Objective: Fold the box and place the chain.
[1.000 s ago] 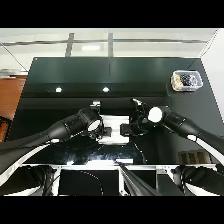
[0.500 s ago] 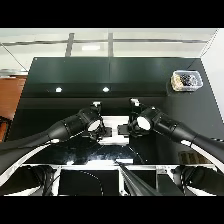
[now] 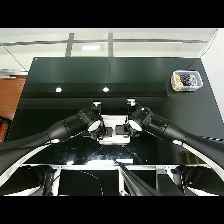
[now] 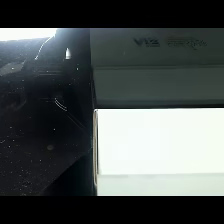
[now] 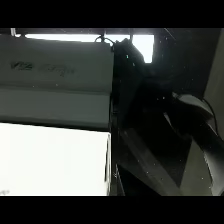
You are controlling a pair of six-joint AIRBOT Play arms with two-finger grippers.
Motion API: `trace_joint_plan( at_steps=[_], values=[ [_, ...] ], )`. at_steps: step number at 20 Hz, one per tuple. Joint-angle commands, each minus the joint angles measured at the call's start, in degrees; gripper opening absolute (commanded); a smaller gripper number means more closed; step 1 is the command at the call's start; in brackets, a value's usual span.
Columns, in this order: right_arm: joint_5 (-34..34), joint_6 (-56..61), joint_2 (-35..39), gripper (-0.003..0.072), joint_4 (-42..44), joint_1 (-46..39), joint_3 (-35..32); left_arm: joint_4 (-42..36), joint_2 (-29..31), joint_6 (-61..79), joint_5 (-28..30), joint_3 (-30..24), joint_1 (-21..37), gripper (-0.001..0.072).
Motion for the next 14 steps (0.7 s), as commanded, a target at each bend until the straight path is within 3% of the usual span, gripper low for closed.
trace_joint_plan(
  at_steps=[1, 14],
  values=[
    [0.20, 0.74, -0.96, 0.0187, -0.15, 0.22, 0.31, 0.07, -0.02, 0.02, 0.09, -0.02, 0.04, 0.0030],
    [-0.07, 0.15, -2.27, 0.0186, 0.35, 0.04, 0.31, 0.07, -0.02, 0.02, 0.04, -0.02, 0.02, 0.0030]
  ],
)
